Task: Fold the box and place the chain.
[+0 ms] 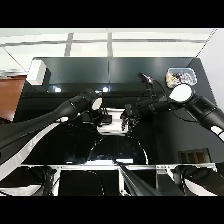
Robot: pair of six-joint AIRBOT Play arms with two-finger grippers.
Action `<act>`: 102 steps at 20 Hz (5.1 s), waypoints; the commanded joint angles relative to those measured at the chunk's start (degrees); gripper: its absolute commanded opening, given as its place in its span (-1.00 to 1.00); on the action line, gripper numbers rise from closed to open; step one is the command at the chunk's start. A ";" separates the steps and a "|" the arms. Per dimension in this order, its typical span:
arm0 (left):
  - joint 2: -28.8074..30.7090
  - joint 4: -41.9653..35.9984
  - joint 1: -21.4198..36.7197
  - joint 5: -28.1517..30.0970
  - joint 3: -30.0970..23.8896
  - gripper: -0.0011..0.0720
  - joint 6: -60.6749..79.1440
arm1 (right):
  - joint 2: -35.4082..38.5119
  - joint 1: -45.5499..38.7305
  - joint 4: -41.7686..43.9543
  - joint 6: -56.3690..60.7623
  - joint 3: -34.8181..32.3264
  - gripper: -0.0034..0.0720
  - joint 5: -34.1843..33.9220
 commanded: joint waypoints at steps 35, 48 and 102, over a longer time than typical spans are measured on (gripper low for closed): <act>-0.02 0.04 0.04 0.33 0.04 -0.90 0.00 | -6.84 -7.30 8.37 -89.39 -15.78 0.99 -13.84; -0.02 0.02 0.04 0.33 0.04 -0.90 0.00 | -7.58 -4.59 6.49 -85.77 -16.59 0.99 -13.64; -0.02 0.04 0.04 0.31 0.04 -0.90 0.00 | 4.44 1.27 9.33 -25.70 -0.35 -0.86 -4.13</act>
